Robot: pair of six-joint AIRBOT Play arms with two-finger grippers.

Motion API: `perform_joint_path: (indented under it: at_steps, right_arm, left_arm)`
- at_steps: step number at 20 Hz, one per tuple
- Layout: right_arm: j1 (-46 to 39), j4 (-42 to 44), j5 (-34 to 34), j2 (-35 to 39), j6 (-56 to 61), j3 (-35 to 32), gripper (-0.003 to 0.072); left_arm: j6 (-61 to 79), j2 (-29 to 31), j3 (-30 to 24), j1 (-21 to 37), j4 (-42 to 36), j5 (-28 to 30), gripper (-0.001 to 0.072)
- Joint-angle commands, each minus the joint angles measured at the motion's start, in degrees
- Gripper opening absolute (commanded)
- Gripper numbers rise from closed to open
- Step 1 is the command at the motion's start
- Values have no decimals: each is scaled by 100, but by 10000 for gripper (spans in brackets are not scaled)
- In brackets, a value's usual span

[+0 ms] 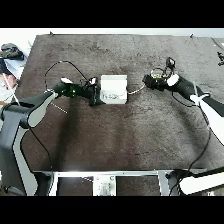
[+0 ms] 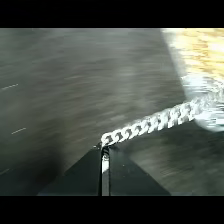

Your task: Fold the box and place the chain.

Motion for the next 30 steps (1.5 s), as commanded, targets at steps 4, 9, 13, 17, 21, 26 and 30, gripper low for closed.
perform_joint_path:
  at_steps: [4, 9, 13, 17, 21, 26, 30]
  right_arm:
    - [1045, 22, 505, 1969, -385, 17, 12]
    - [2114, 81, -398, 2312, -319, 17, 12]
    - [2507, 195, -684, 1853, -317, 17, 12]
    - [2553, 111, -146, 1130, -295, 2, 12]
    - [2350, -26, -4, 610, -251, -7, 225]
    - [1600, -686, 494, 822, -249, -44, 344]
    - [415, -883, 485, 898, -13, -555, 345]
  left_arm:
    - [2, 4, 2, 2, 0, 2, 206]
    - [2, 4, 2, 2, 0, 0, 206]
    - [2, 4, 2, 2, 0, 0, 206]
    - [2, 4, 2, 2, 0, 2, 206]
    - [2, 4, 2, 2, 0, 2, 206]
    - [0, 7, 2, 2, 0, 0, 206]
    - [2, 4, 2, 2, 0, 0, 206]
